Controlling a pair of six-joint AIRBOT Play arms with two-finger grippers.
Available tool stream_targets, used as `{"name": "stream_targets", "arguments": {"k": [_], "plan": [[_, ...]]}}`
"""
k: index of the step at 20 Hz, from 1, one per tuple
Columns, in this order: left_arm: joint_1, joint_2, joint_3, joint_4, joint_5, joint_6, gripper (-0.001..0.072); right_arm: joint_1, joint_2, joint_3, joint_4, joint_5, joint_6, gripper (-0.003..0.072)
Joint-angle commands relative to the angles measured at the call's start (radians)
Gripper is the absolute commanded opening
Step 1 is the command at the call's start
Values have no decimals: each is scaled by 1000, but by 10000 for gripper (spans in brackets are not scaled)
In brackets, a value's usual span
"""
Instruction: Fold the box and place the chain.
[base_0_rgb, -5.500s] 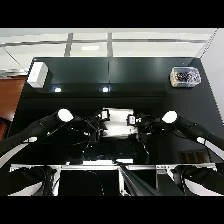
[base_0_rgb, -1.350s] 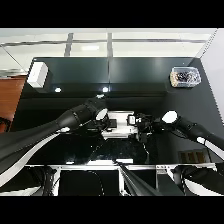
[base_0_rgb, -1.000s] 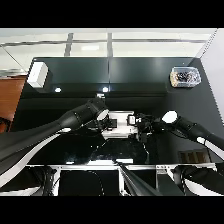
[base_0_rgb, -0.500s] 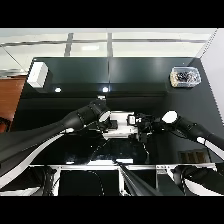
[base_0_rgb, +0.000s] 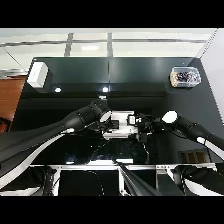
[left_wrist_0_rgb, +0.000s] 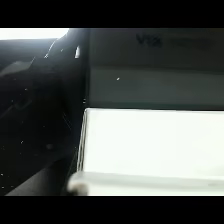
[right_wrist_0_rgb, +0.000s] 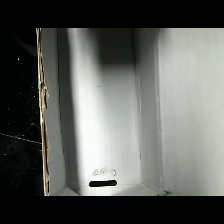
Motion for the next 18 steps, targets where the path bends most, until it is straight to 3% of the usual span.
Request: {"name": "stream_targets", "arguments": {"k": [1, 5, 6, 8, 18], "plan": [[0, 0, 4, 12, -18, 4, 343, 1, 0, 1, 0, 0, 0, 128], [0, 1, 4, 28, -28, 4, 311, 1, 0, 1, 0, 0, 0, 128], [0, 1, 4, 32, -28, 5, 199, 1, 0, 1, 0, 0, 0, 128], [0, 1, 4, 31, -26, 8, 41, 1, 0, 1, 0, 0, 0, 128], [0, 1, 4, 22, -26, 8, 25, 1, 0, 1, 0, 0, 0, 127]]}}
